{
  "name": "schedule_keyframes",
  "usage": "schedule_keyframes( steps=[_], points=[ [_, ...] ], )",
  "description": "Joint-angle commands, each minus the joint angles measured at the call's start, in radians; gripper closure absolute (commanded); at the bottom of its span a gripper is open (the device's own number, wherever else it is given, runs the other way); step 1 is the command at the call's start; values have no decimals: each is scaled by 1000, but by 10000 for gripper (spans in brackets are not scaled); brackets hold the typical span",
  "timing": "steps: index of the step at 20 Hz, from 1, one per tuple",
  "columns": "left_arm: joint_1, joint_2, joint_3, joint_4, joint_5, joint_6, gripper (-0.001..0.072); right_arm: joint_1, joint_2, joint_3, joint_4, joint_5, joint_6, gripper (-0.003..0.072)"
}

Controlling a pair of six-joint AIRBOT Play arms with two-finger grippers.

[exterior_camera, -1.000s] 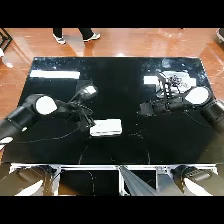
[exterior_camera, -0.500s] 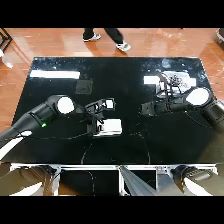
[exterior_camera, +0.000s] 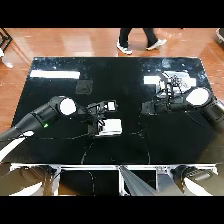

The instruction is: Fold the box and place the chain.

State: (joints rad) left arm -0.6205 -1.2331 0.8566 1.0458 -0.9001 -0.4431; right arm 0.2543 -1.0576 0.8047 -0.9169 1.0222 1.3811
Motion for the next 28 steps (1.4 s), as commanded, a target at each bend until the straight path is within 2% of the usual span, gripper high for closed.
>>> schedule_keyframes(
  steps=[1, 15, 24, 25, 28],
  points=[
    [-1, -1, 0, -7, 3, 1, 61, 0, 0, 0, 0, -5, 1, 666],
    [-20, -26, 0, -8, 11, 2, 63, 0, 0, 0, 0, -10, 1, 666],
    [-26, -79, 0, -7, 25, 2, 72, 0, 0, 0, -1, -17, 0, 666],
    [-26, -78, 0, -7, 24, 0, 124, 0, 0, 0, -1, -19, 0, 666],
    [-25, -73, 19, 2, -13, -39, 632, 0, 0, 0, -1, -25, 1, 666]
  ],
)
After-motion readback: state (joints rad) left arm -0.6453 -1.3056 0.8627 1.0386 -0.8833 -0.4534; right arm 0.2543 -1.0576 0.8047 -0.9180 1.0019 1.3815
